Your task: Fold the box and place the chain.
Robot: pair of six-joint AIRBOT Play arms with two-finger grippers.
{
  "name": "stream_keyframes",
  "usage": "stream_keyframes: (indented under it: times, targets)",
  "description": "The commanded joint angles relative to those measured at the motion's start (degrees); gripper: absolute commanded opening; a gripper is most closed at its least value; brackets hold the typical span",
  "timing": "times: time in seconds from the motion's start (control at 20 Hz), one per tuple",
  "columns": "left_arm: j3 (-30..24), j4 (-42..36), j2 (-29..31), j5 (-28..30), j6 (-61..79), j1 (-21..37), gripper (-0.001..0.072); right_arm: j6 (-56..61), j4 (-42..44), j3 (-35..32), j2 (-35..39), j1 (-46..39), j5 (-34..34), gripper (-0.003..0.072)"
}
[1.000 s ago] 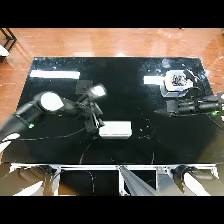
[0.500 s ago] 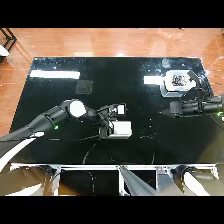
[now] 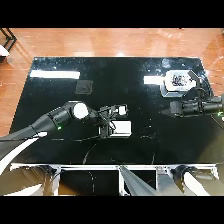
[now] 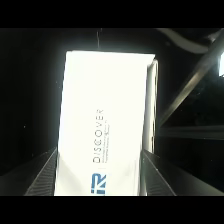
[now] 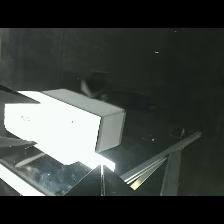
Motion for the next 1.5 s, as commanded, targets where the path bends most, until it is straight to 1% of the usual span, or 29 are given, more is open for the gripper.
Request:
stream_keyframes:
  times: [0.0,0.25,0.5,0.7,0.85,0.9,0.95,1.0,1.05,1.15,1.2,1.35,1.45]
  targets:
    - [0.0,1.8,0.0,0.1,-2.0,0.0,0.0638,0.0,0.0,0.0,0.1,0.0,-0.6,0.0021]
    - [0.0,1.9,-0.1,0.0,-2.1,0.0,0.0637,0.0,0.0,0.0,0.1,0.0,-0.6,0.0021]
    - [0.0,2.1,-0.1,-2.3,-2.1,-0.2,0.0633,0.0,0.0,0.0,0.1,0.0,-1.6,0.0021]
    - [0.0,4.6,-0.9,-2.6,-5.8,-0.3,0.0632,0.0,0.0,0.0,0.1,0.0,-1.9,0.0021]
    - [0.0,4.7,-0.9,-2.7,-6.4,-0.5,0.0599,0.0,0.0,0.0,0.0,0.0,-1.9,0.0021]
    - [0.0,4.6,-0.9,-2.7,-6.4,-0.5,0.0598,0.0,0.0,0.0,0.0,0.0,-2.0,0.0021]
    - [0.0,4.7,-0.9,-2.7,-6.6,-0.7,0.0536,0.0,0.0,0.0,0.1,0.0,-2.1,0.0021]
    - [0.0,4.7,-0.9,-2.7,-7.1,-0.7,0.0405,0.0,0.0,0.0,0.1,0.0,-2.3,0.0021]
    - [0.0,4.7,-0.9,-2.7,-7.9,-0.8,0.0313,0.0,0.0,0.0,0.0,0.0,-2.6,0.0021]
    - [0.1,4.7,-0.8,-3.9,-8.3,-0.8,0.0072,0.0,0.0,0.0,0.0,0.0,-2.6,0.0021]
    - [0.2,4.7,-0.7,-4.3,-9.1,-0.7,0.0017,0.0,0.0,0.0,0.1,0.0,-2.6,0.0021]
    - [0.3,6.8,1.1,-3.8,-13.9,-0.1,0.0017,0.0,0.0,0.0,0.0,0.0,-2.6,0.0021]
    - [1.0,8.6,3.0,-4.0,-17.8,1.7,0.0017,0.0,0.0,0.0,0.1,0.0,-2.6,0.0020]
